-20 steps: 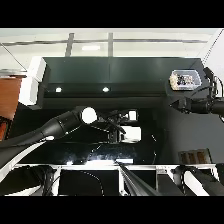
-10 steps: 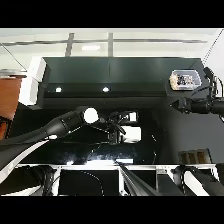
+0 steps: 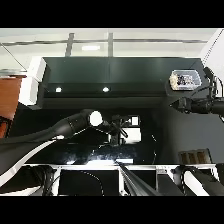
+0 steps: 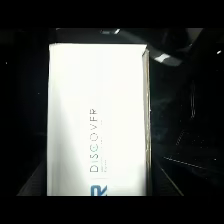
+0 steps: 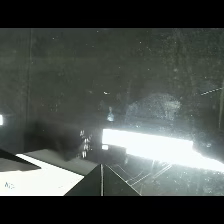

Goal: Fold the box and place the chain.

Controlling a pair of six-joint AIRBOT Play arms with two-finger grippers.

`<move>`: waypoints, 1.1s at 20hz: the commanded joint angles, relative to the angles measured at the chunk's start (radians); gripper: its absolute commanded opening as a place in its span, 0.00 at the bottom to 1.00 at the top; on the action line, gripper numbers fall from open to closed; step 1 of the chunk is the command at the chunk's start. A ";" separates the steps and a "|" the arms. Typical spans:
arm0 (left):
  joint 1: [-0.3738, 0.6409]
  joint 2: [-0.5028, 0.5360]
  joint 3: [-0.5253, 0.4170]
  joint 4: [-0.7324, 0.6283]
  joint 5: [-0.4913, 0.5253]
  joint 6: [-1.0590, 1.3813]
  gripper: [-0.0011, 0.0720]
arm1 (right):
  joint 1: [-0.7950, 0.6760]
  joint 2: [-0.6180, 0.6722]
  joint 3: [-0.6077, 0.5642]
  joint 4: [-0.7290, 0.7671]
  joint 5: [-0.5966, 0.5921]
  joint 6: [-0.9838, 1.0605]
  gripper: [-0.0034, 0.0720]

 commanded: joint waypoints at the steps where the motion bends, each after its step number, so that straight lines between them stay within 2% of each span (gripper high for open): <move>1: -0.021 -0.042 0.000 0.015 0.031 0.000 0.98 | -0.001 0.001 0.001 0.000 0.000 -0.001 0.08; 2: -0.021 -0.042 0.000 0.024 0.032 0.000 0.98 | -0.001 0.001 0.001 -0.001 0.001 -0.001 0.08; 3: -0.020 -0.037 0.001 0.028 0.032 -0.003 0.92 | -0.001 0.001 0.001 -0.001 0.000 -0.001 0.08; 4: -0.016 -0.025 0.002 0.031 0.028 -0.005 0.65 | -0.001 0.001 0.001 -0.001 0.000 -0.001 0.08; 5: -0.004 -0.006 0.008 0.030 0.006 -0.012 0.47 | -0.001 0.001 0.001 -0.002 0.000 -0.001 0.08; 8: 0.069 0.076 0.010 0.077 -0.080 -0.215 0.46 | -0.001 0.001 0.001 -0.003 0.003 -0.001 0.08; 12: 0.243 0.206 -0.019 0.335 -0.273 -0.470 0.46 | -0.001 0.001 0.001 -0.003 0.005 -0.001 0.08; 14: 0.383 0.297 -0.077 0.393 -0.335 -0.541 0.46 | -0.001 0.001 0.001 -0.003 0.005 -0.001 0.08; 17: 0.669 0.462 -0.212 0.440 -0.394 -0.632 0.47 | -0.001 0.001 0.001 -0.003 0.004 -0.004 0.08; 19: 0.925 0.560 -0.278 0.451 -0.432 -0.633 0.47 | -0.001 0.001 0.001 -0.003 0.004 -0.004 0.08; 22: 1.294 0.605 -0.293 0.444 -0.465 -0.633 0.47 | -0.001 0.001 0.001 -0.003 0.004 -0.004 0.08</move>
